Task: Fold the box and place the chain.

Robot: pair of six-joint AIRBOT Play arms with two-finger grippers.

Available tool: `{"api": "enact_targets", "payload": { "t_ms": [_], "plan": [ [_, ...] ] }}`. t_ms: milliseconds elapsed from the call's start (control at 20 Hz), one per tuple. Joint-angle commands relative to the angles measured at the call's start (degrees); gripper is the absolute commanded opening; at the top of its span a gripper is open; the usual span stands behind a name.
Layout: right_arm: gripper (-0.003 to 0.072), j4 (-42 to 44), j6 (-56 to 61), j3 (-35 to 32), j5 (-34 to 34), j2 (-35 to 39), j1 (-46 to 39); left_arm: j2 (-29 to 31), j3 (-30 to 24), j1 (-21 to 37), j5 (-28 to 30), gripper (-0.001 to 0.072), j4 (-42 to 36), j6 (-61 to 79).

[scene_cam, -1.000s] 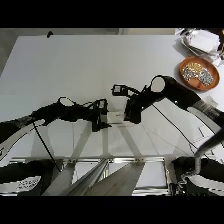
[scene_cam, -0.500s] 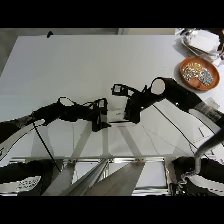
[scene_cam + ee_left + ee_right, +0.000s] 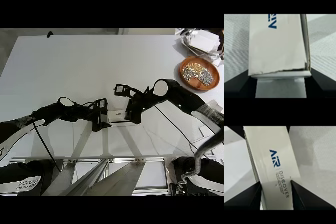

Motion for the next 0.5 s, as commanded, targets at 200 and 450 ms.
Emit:
{"api": "enact_targets", "payload": {
  "t_ms": [200, 450],
  "plan": [
    [0.0342, -0.1, 0.0, -1.6, 0.2, -0.1, 0.7, 0.0, 0.0, 0.0, -0.1, 0.0088, 0.0, 0.0],
    [0.0393, -0.2, 0.0, -1.6, -0.2, 0.0, 1.7, 0.0, 0.0, 0.0, -0.1, 0.0088, 0.0, 0.0]
  ]
}}
